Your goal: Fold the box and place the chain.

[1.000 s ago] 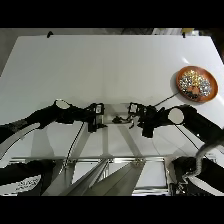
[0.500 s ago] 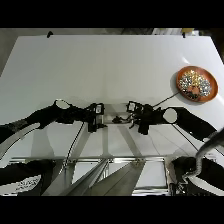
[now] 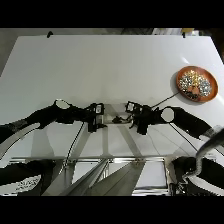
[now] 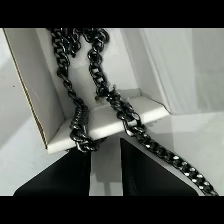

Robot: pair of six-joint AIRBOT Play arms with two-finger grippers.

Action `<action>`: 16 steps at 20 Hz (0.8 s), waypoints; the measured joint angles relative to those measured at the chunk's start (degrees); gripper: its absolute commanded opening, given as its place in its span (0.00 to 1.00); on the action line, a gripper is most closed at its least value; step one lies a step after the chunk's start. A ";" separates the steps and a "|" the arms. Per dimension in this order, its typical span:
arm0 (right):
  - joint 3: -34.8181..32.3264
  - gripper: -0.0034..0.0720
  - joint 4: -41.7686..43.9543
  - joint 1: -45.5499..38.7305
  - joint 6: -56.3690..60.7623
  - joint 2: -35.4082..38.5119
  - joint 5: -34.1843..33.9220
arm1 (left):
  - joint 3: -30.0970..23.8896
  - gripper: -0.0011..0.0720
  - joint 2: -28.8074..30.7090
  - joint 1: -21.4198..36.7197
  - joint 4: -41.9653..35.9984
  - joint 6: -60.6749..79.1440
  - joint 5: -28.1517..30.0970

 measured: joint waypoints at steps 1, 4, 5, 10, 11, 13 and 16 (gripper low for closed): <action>0.00 0.30 0.52 0.00 -0.46 -0.11 -0.09 | 0.00 0.44 0.00 0.00 -0.02 0.00 0.00; -0.02 0.30 1.66 0.00 -1.27 -0.35 -0.24 | 0.00 0.44 0.00 0.00 -0.02 0.00 0.00; 0.00 0.26 1.86 0.00 -1.42 -0.37 -0.26 | 0.00 0.44 0.00 0.00 -0.02 0.00 0.00; 0.00 0.07 2.40 0.00 -1.81 -0.42 -0.46 | 0.00 0.44 0.00 0.00 -0.02 0.00 0.00; 0.00 0.07 2.40 0.00 -1.81 -0.42 -0.50 | 0.00 0.44 0.00 0.00 -0.02 0.00 0.00; 0.00 0.07 2.29 0.00 -1.84 -0.37 -0.59 | 0.00 0.44 0.00 0.00 -0.02 0.00 0.00; 0.00 0.07 0.85 0.00 -1.33 0.26 -0.66 | 0.00 0.44 0.00 0.00 -0.02 0.00 0.00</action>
